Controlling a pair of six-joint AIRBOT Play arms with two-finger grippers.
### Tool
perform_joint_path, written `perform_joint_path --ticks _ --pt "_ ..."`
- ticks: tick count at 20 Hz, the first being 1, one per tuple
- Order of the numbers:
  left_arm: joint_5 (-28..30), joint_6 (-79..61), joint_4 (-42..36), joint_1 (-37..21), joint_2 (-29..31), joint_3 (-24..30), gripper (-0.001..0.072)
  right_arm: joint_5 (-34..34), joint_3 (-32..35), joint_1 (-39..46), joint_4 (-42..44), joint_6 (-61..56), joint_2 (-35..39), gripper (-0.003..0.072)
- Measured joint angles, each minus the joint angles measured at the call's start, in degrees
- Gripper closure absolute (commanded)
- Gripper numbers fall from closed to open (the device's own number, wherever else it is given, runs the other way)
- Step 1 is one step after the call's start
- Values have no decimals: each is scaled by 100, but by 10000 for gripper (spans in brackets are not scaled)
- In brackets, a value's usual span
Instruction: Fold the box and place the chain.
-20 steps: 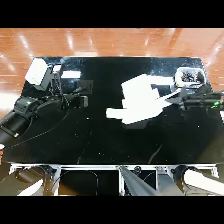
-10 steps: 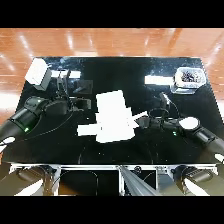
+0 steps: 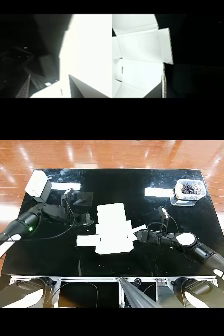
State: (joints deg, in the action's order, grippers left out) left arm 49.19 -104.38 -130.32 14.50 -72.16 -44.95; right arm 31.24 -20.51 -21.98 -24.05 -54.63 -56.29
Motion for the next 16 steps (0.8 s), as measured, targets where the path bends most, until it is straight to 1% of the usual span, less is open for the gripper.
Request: perform_joint_path --ticks 2,4,7,9,12,16 --pt "518 -883 -542 -293 -334 -210 150 46 4 -7 4 0 4 658" --pt "1082 -1637 -903 -468 -809 -505 149 70 4 -11 2 0 4 658" --pt "1853 -2282 -1172 -557 -1580 -1019 149 90 4 -11 0 0 4 658" --pt "2253 -2496 -1283 -562 -2057 -1338 149 101 4 -11 0 0 4 658" --pt "2603 -2684 -1429 -470 -2586 -1679 151 105 4 -11 0 0 4 658" --pt "2813 -2946 -1604 -205 -2905 -1871 152 105 4 -11 -7 0 4 658"
